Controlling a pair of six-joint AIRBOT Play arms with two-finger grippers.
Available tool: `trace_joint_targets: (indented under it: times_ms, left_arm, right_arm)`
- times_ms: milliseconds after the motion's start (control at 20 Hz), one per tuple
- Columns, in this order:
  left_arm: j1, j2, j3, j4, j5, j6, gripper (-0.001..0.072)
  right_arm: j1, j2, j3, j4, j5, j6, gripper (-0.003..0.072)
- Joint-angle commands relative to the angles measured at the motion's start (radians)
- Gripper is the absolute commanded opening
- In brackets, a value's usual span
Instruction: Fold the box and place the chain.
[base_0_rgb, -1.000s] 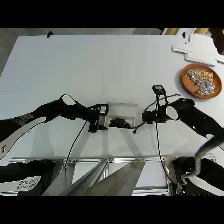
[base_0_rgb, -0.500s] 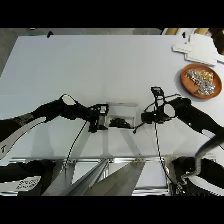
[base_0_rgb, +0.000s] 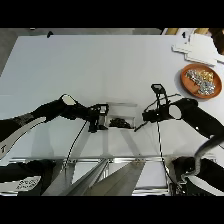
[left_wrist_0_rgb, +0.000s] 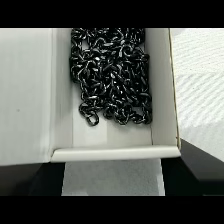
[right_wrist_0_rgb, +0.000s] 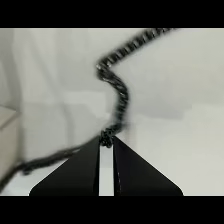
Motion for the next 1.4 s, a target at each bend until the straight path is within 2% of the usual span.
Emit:
trace_joint_targets:
  times_ms: [0, 250, 450, 650, 850, 1050, 1350]
  left_arm:
    - [0.0, 0.001, 0.001, 0.0, -0.001, 0.0, 0.0153]
    - [0.0, 0.001, 0.001, 0.0, 0.0, 0.0, 0.0153]
    - [0.0, 0.001, 0.001, 0.0, 0.0, 0.0, 0.0153]
    - [0.0, 0.001, 0.001, 0.0, 0.0, 0.0, 0.0153]
    - [0.0, 0.001, 0.001, 0.0, 0.0, 0.0, 0.0153]
    - [0.0, 0.001, 0.001, 0.0, 0.0, 0.0, 0.0153]
    - [0.0, 0.001, 0.001, 0.0, 0.0, 0.0, 0.0153]
  right_arm:
    - [0.016, 0.146, 0.0, -0.001, 0.014, -0.029, 0.0019]
    - [0.122, 0.344, 0.0, 0.023, -0.017, -0.052, 0.0019]
    - [0.233, 0.406, 0.0, 0.06, -0.122, -0.051, 0.0019]
    - [0.332, 0.406, 0.0, 0.131, -0.269, -0.051, 0.0019]
    - [0.4, 0.405, 0.0, 0.13, -0.403, -0.051, 0.002]
    - [0.406, 0.377, 0.0, 0.125, -0.385, -0.051, 0.002]
    - [0.406, 0.187, 0.0, 0.126, -0.362, -0.05, 0.0021]
